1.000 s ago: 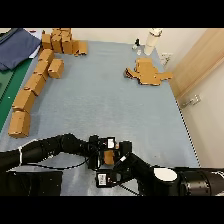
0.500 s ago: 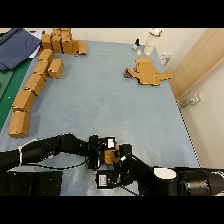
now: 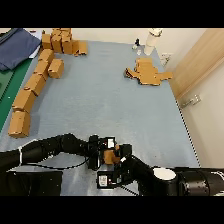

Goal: Fold the box.

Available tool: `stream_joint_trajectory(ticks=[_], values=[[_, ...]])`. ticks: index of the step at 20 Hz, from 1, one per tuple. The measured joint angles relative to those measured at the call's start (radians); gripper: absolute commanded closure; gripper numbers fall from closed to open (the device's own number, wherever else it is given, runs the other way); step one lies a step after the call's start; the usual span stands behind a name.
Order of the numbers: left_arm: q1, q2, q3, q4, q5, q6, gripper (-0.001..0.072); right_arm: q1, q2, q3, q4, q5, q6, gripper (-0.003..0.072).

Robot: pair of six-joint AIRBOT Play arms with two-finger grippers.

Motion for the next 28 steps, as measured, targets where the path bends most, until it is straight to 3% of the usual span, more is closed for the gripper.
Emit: stream_joint_trajectory(ticks=[19,24,28], values=[[0.0,0.0,0.0,0.0,0.004,0.0,0.0259,0.002,-0.018,-0.014,-0.091,-0.011,0.0,0.0152],[0.0,0.0,0.0,0.0,-0.003,0.0,0.0259,0.001,-0.019,-0.003,0.008,0.005,0.001,0.0095],[0.0,0.0,0.0,0.0,-0.001,0.0,0.0259,-0.001,-0.023,-0.006,0.035,0.014,0.001,0.0095]])
